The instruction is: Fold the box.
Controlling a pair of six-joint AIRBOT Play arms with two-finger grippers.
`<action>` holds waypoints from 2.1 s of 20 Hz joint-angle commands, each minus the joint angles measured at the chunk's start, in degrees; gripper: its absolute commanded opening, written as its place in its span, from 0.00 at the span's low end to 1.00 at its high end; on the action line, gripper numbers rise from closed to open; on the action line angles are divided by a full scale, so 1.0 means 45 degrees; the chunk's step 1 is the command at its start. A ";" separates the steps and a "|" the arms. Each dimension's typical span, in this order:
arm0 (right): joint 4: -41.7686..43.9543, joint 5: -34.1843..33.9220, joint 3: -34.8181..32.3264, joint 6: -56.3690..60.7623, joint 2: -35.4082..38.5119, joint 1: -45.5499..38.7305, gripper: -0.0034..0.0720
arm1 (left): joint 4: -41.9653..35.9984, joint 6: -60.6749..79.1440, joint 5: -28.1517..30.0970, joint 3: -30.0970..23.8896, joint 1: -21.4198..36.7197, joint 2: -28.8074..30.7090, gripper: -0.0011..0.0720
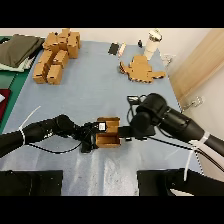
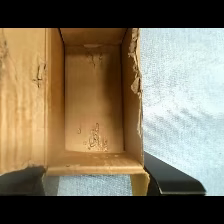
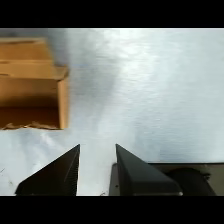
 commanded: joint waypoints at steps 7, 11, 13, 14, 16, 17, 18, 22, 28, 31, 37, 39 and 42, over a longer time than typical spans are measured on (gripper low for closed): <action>0.8743 0.4716 -0.1151 -1.3508 -0.3060 -0.8160 0.05 | 0.0000 0.0000 0.0000 0.0015 0.0005 -0.0005 0.45; 1.2696 0.2871 0.0889 -1.8200 -0.5756 -0.8680 0.05 | 0.0000 0.0005 -0.0005 0.0015 0.0005 -0.0005 0.45; 1.3100 0.1923 0.1365 -1.9783 -0.5999 -0.8174 0.05 | 0.0000 0.0005 0.0005 0.0015 0.0005 -0.0005 0.45; 1.3080 0.1472 0.1360 -2.0220 -0.5960 -0.7796 0.05 | 0.0000 0.0005 0.0005 0.0015 0.0005 -0.0005 0.45; 1.2619 0.1122 0.1331 -2.0254 -0.5858 -0.6907 0.05 | 0.0000 0.0005 0.0000 0.0015 0.0005 -0.0005 0.45; 1.2196 0.1277 0.1229 -2.0269 -0.5654 -0.6455 0.05 | 0.0000 0.0005 0.0000 0.0015 0.0005 -0.0005 0.45; 1.1744 0.1749 0.0991 -2.0356 -0.5309 -0.5945 0.05 | 0.0000 0.0000 0.0000 0.0015 0.0005 -0.0005 0.45; 1.0933 0.5071 -0.1117 -2.0973 -0.2832 -0.4182 0.05 | 0.0000 0.0005 -0.0010 0.0015 0.0000 -0.0005 0.45; 0.7261 0.9185 -0.3779 -2.1022 0.0889 -0.1486 0.05 | 0.0000 0.0000 0.0000 0.0015 0.0005 -0.0005 0.45; 0.6912 1.0030 -0.4517 -2.1060 0.1443 -0.0937 0.05 | 0.0000 0.0005 0.0005 0.0015 0.0005 -0.0005 0.45; 0.6538 1.0783 -0.5100 -2.3076 0.2001 0.0087 0.47 | 0.0000 0.0000 -0.0005 0.0015 0.0005 -0.0005 0.45; 0.6533 1.0768 -0.5484 -2.3236 0.2463 0.0194 0.55 | 0.0000 0.0005 -0.0005 0.0015 0.0000 -0.0005 0.45; 0.6543 1.1419 -0.6076 -2.4543 0.2997 0.0189 0.74 | 0.0000 0.0000 0.0000 0.0015 0.0005 -0.0005 0.45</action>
